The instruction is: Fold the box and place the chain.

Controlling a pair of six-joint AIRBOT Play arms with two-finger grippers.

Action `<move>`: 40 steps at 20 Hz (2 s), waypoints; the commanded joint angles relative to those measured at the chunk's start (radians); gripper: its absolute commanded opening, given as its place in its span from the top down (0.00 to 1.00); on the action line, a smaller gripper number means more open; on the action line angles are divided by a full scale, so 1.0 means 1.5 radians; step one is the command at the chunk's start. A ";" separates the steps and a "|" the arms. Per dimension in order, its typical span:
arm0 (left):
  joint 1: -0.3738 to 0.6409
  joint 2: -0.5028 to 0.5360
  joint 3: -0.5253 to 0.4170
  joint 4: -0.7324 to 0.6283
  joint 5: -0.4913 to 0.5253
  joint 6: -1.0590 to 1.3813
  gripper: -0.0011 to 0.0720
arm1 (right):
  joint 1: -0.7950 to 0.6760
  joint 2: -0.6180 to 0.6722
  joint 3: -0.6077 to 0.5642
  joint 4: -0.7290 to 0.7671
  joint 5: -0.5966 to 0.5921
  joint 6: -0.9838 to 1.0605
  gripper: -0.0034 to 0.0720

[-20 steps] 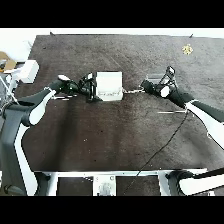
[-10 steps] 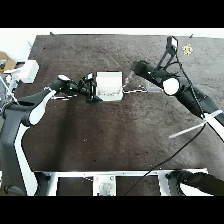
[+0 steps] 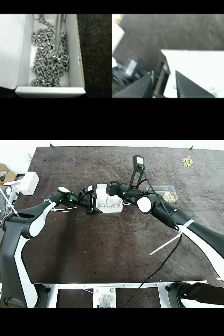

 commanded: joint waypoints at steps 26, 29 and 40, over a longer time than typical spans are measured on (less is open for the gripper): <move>0.000 0.000 0.000 0.000 0.000 0.000 0.52 | -0.313 -0.234 0.137 -0.108 0.338 0.004 0.70; 0.000 0.000 0.000 0.000 0.000 0.000 0.52 | -0.313 -0.243 0.137 -0.109 0.339 0.017 0.70; 0.000 0.000 0.000 0.000 0.000 0.000 0.52 | -0.199 0.004 0.137 -0.119 0.353 -0.037 0.95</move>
